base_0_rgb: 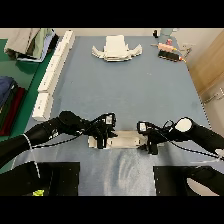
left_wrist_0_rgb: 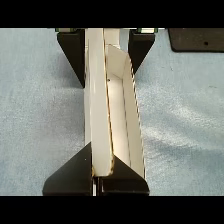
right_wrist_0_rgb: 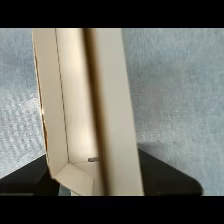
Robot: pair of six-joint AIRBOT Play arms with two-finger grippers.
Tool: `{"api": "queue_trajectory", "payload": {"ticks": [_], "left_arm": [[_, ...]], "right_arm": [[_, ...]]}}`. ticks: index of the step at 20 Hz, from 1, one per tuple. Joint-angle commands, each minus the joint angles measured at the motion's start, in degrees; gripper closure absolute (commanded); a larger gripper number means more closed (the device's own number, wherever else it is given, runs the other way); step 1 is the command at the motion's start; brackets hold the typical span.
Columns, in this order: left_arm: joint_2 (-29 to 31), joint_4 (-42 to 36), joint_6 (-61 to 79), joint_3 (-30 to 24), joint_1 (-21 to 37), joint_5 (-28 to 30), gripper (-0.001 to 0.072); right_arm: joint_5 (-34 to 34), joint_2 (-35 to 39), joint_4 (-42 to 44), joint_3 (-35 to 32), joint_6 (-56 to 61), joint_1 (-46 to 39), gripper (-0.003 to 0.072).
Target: Fold the box.
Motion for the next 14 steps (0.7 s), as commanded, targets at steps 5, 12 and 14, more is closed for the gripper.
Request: {"api": "queue_trajectory", "payload": {"ticks": [5,12,14], "left_arm": [[0.0,0.0,0.0,0.0,0.0,0.0,0.0694],[0.0,0.0,0.0,0.0,0.0,0.0,0.0694],[0.0,0.0,0.0,0.0,0.0,0.0,0.0694]], "right_arm": [[-0.4,-0.5,0.2,-0.4,-1.1,0.0,0.0181],[-0.4,-0.4,0.2,-0.4,-1.1,0.0,0.0174],[-0.4,-0.4,0.2,-0.4,-1.1,0.0,0.0174]]}}
